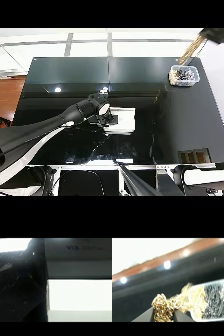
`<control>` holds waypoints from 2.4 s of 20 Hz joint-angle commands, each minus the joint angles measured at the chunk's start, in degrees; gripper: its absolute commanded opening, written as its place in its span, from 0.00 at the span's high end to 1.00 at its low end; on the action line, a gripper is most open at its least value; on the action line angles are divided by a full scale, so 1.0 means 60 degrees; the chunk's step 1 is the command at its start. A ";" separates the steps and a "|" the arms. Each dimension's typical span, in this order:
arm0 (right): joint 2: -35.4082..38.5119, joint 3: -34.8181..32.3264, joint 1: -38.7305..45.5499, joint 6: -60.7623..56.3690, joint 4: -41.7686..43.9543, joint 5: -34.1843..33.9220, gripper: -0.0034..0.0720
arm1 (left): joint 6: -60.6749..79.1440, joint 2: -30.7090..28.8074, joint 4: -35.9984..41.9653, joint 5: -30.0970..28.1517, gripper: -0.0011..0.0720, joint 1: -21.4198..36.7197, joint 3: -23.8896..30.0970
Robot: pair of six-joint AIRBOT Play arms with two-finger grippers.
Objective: Fold the box and place the chain.
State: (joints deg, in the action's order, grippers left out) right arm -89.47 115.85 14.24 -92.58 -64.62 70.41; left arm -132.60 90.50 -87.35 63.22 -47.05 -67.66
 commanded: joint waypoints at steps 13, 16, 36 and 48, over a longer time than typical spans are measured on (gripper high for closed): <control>0.6823 -0.4980 -0.2539 0.0998 0.0958 0.2667 0.93 | -0.0007 -0.0004 -0.0007 0.0007 0.95 0.0007 -0.0011; 0.6932 -0.5705 -0.3322 0.0867 0.1293 0.3111 0.93 | -0.0007 -0.0004 -0.0007 0.0004 0.95 0.0007 -0.0011; 0.6273 -0.9905 -0.6386 0.0750 0.2011 -0.1738 0.93 | -0.0007 -0.0004 -0.0007 0.0011 0.95 0.0007 -0.0011; 0.6014 -1.0888 -0.7067 0.0215 0.2022 -0.2426 0.93 | -0.0007 -0.0004 -0.0004 0.0007 0.95 0.0007 -0.0011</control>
State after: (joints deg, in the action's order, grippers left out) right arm -52.58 53.39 -26.26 -89.34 -52.51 59.20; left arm -132.64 90.50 -87.37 63.31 -47.05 -67.66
